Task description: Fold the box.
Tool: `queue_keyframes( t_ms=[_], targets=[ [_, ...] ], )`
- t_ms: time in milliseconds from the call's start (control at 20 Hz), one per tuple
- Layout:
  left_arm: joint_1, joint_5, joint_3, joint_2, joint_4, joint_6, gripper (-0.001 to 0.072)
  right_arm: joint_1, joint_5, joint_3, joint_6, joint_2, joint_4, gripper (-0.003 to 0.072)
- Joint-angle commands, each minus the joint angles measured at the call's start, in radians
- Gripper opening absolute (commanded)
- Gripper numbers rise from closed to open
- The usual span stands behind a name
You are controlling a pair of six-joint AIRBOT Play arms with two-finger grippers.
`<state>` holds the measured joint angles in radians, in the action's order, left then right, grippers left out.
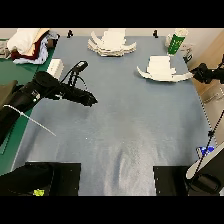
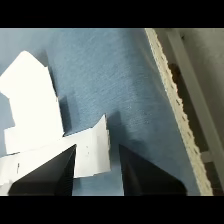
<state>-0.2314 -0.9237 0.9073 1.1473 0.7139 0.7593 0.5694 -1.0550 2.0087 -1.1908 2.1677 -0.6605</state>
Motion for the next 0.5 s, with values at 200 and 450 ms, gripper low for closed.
queue_keyframes(
  t_ms=[200,450],
  targets=[
    [0.0,0.0,0.0,0.0,0.0,0.0,0.0015,-0.015,-0.07,0.002,0.075,0.002,0.072,0.0263],
    [0.0,0.0,0.0,0.0,0.0,0.0,0.0015,-0.015,-0.163,0.001,0.098,0.002,0.138,0.0041]
  ],
)
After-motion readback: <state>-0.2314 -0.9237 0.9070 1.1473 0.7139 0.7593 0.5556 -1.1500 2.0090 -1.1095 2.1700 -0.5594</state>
